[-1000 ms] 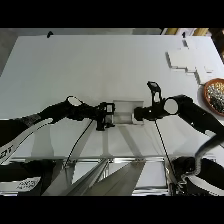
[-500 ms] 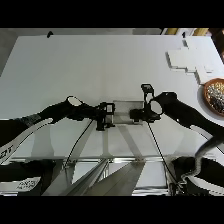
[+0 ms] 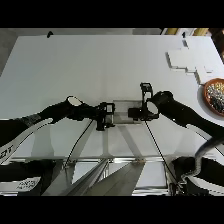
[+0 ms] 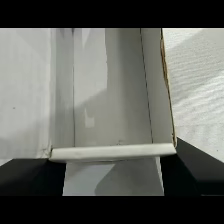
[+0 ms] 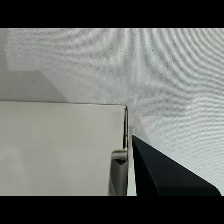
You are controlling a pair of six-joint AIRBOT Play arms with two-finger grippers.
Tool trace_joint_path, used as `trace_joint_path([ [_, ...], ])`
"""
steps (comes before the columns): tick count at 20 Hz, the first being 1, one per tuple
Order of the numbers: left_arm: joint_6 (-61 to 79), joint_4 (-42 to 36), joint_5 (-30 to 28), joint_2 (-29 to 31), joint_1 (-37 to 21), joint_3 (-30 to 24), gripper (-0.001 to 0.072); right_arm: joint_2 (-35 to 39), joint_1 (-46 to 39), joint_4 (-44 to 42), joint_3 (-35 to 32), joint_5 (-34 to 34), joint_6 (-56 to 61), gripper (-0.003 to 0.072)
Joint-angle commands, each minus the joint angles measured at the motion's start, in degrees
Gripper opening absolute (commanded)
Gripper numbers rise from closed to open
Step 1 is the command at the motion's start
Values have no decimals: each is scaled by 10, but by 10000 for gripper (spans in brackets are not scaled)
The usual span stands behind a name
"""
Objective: Fold the box and place the chain.
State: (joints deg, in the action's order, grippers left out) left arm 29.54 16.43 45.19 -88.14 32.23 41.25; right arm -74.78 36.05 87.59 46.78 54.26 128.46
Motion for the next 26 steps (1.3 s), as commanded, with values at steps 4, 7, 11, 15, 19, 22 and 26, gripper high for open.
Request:
trace_joint_path([
  [4, 0, 0, 0, 0, 0, 0, 9, -15, 1, 2, 1, 5, 0, 224],
  [7, 0, 0, 0, 0, 0, 0, 9, -18, 1, 2, 1, 8, 1, 112],
  [11, 0, 0, 0, 0, 0, 0, 9, -22, 13, 2, 1, 8, 0, 14],
  [15, 0, 0, 0, 0, 0, 0, 9, -24, 17, 3, 1, 8, 0, 239],
  [19, 0, 0, 0, 0, 0, 0, 9, -24, 17, 3, 1, 5, 0, 255],
  [22, 0, 0, 0, 0, 0, 0, 9, -24, 17, 3, 1, 6, 0, 150],
  [26, 0, 0, 0, 0, 0, 0, 9, -24, 17, 3, 1, 8, 0, 14],
])
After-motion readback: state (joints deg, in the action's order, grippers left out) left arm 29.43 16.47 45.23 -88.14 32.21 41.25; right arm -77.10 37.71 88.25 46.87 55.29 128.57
